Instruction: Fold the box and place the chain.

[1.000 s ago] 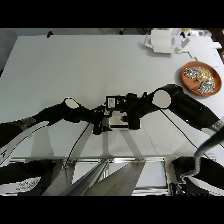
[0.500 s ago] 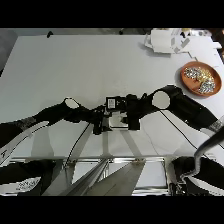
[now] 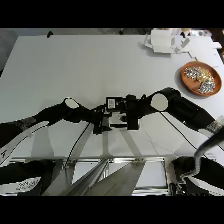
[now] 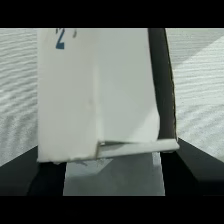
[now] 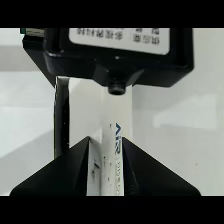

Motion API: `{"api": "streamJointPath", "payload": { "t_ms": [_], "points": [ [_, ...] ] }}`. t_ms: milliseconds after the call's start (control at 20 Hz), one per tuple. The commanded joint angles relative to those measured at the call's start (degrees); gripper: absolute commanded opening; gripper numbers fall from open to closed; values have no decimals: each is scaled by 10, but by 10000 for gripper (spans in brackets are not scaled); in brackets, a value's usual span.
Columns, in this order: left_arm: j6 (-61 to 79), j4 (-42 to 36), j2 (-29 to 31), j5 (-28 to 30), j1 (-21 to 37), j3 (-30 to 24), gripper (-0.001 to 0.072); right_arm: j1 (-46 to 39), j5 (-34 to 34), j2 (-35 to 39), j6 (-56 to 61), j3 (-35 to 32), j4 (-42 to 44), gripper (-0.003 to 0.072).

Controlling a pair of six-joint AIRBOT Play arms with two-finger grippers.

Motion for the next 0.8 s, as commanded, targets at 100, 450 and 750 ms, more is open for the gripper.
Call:
{"api": "streamJointPath", "payload": {
  "t_ms": [100,450,750],
  "points": [
    [2,1,0,-2,0,0,205,0,3,0,0,-7,-2,154],
    [2,1,0,-2,0,0,205,0,12,0,0,-35,0,175],
    [2,2,0,-1,0,0,206,12,26,0,0,-35,31,202]
  ]
}}
